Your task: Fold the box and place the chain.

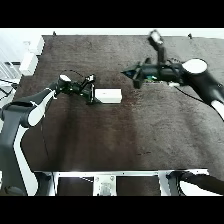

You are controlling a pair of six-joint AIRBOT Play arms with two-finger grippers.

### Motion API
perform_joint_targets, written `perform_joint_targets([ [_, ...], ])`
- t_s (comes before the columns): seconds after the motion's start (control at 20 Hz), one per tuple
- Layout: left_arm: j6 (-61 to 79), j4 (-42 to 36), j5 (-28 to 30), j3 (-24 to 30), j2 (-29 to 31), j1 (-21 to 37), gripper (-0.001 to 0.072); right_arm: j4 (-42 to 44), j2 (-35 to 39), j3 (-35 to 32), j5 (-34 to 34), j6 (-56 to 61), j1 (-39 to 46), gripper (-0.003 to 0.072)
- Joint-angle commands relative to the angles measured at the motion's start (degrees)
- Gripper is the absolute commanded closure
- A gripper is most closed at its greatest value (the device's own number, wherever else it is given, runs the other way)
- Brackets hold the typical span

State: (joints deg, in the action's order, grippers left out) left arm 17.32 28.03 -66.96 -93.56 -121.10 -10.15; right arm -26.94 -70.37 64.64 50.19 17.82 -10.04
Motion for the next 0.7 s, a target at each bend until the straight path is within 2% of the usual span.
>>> perform_joint_targets([
  [0.0, 0.09, -0.26, -0.66, 0.0, 0.02, 0.02, 0.0314, 0.35, 13.11, -14.93, -6.73, 0.26, 4.9, 0.0678],
  [0.1, 0.0, -0.22, -0.79, 0.0, 0.0, 0.02, 0.0316, 0.37, 18.16, -21.99, -9.42, -0.35, 7.34, 0.0678],
  [0.15, -1.33, -0.61, -0.68, 0.0, 0.02, 0.02, 0.0462, 0.37, 19.96, -24.55, -9.84, -0.35, 8.41, 0.0678],
  [0.2, -2.8, -0.61, -1.14, -0.02, 0.24, 0.02, 0.0691, 0.37, 21.38, -26.53, -9.77, -0.33, 9.42, 0.0678],
  [0.3, -8.24, -0.68, 0.46, -0.33, 1.7, 0.04, 0.0692, 0.37, 23.47, -29.16, -9.75, -0.33, 11.13, 0.0678],
  [0.45, -13.09, -0.61, 6.08, -0.31, 7.23, 1.7, 0.0694, 0.39, 24.44, -29.66, -9.73, -0.33, 12.83, 0.0678],
  [0.65, -22.03, -0.2, 13.99, -0.22, 16.15, 8.87, 0.0694, 0.42, 24.48, -29.66, -9.73, -0.31, 13.27, 0.0678],
])
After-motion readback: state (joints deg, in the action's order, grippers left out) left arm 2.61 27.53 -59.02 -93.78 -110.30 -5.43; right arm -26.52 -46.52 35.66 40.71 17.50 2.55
